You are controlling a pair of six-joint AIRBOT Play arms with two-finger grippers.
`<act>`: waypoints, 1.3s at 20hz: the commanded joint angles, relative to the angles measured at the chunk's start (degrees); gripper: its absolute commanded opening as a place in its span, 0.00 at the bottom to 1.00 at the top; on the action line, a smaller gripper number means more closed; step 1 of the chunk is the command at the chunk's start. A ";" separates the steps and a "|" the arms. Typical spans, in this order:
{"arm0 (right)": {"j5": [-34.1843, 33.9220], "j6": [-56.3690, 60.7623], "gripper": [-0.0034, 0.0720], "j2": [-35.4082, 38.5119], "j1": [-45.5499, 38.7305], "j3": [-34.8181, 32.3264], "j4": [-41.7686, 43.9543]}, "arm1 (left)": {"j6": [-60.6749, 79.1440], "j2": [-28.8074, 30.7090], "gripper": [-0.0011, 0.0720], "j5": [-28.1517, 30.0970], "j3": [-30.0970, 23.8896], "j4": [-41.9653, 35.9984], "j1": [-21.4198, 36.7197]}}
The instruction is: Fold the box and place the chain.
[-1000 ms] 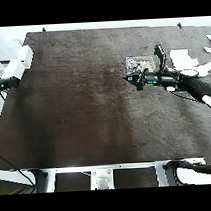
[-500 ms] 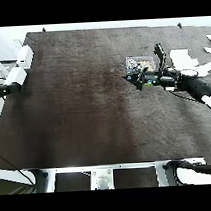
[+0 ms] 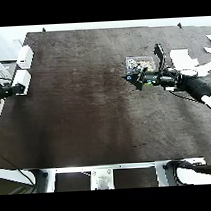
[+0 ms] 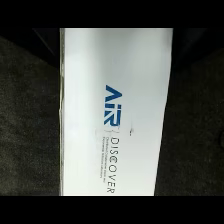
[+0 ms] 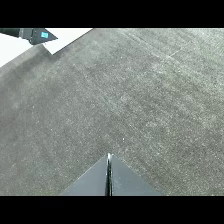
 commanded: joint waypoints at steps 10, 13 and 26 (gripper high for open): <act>0.04 0.04 0.23 -0.04 0.02 -0.02 -0.02 | -0.02 2.47 1.00 -1.36 3.98 1.09 0.04; 0.11 0.04 0.27 -0.02 0.00 -0.02 -0.04 | -0.04 5.90 1.00 -1.86 5.75 2.25 0.04; -33.68 -0.02 0.05 17.64 1.18 -2.95 2.64 | 18.21 37.97 0.03 -1.60 -2.47 -18.49 -11.39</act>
